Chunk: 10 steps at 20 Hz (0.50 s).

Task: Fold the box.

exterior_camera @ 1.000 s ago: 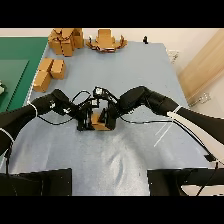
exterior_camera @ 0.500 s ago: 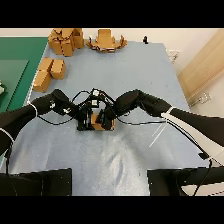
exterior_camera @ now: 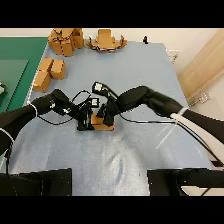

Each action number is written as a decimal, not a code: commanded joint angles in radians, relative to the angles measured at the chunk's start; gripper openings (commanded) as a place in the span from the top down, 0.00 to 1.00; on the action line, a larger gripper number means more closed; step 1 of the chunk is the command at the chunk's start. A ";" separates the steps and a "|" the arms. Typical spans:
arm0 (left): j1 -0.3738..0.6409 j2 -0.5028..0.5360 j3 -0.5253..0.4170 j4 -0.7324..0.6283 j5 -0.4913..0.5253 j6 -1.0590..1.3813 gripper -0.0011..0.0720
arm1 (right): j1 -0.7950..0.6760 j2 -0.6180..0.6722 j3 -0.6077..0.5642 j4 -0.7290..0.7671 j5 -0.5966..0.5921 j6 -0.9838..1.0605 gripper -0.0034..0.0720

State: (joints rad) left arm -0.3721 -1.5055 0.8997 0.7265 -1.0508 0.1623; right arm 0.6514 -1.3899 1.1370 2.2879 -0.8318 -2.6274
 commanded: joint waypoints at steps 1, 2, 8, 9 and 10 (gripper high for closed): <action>0.000 0.013 0.000 -0.021 -0.011 0.001 0.96 | -0.018 0.117 0.000 -0.174 -0.048 0.165 0.95; 0.002 0.033 0.001 -0.037 -0.006 -0.006 0.97 | -0.028 0.151 0.000 -0.265 -0.071 0.260 0.95; 0.167 0.299 0.011 -0.099 0.366 -0.300 0.97 | -0.180 0.383 -0.113 -0.698 -0.102 0.621 0.95; 0.222 0.337 0.011 -0.098 0.470 -0.404 0.97 | -0.224 0.415 -0.150 -0.690 -0.100 0.621 0.95; 0.290 0.360 0.012 -0.084 0.562 -0.540 0.97 | -0.261 0.441 -0.188 -0.677 -0.097 0.621 0.95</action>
